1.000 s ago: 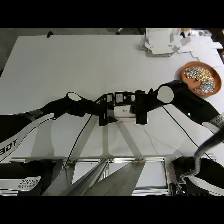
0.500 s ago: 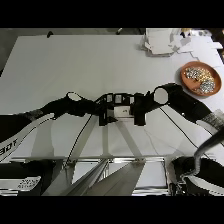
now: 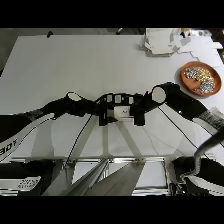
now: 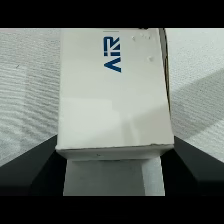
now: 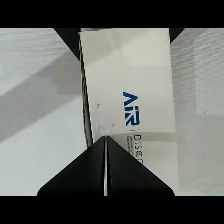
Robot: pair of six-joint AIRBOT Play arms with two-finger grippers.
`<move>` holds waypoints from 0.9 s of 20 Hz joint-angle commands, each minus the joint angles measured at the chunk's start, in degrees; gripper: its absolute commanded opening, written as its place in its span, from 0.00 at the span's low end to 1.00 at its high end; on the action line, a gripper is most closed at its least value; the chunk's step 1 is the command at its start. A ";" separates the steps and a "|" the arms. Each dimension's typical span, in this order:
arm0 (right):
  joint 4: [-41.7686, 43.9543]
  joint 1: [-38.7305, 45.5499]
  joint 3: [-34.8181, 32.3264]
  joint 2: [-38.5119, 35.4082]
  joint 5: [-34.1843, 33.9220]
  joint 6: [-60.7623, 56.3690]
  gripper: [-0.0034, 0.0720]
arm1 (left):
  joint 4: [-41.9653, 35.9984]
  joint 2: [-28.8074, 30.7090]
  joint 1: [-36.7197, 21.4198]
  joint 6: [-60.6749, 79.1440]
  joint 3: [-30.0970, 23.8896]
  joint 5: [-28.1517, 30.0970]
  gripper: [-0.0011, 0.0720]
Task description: Fold the box and place the chain.
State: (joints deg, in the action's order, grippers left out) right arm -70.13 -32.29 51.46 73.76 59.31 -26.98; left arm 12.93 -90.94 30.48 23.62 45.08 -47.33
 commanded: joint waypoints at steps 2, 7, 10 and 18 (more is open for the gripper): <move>-1.01 -0.02 -0.04 0.07 0.44 -1.11 0.06 | -0.07 0.04 -0.02 -0.04 0.02 -0.04 0.22; -1.25 -0.02 0.00 -0.92 0.55 -1.77 0.13 | -0.07 0.04 -0.02 -0.07 0.02 -0.04 0.22; -1.53 -0.02 0.31 -5.99 -1.14 -3.96 0.13 | -0.07 0.04 -0.02 -0.04 0.02 -0.04 0.22; -17.57 6.67 0.90 -18.03 14.01 -33.90 0.12 | -0.07 0.04 -0.02 -0.07 0.02 -0.04 0.22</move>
State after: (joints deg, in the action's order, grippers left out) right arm -81.82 -29.56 52.29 58.65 65.39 -48.56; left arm 12.80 -90.94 30.46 23.42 45.08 -47.35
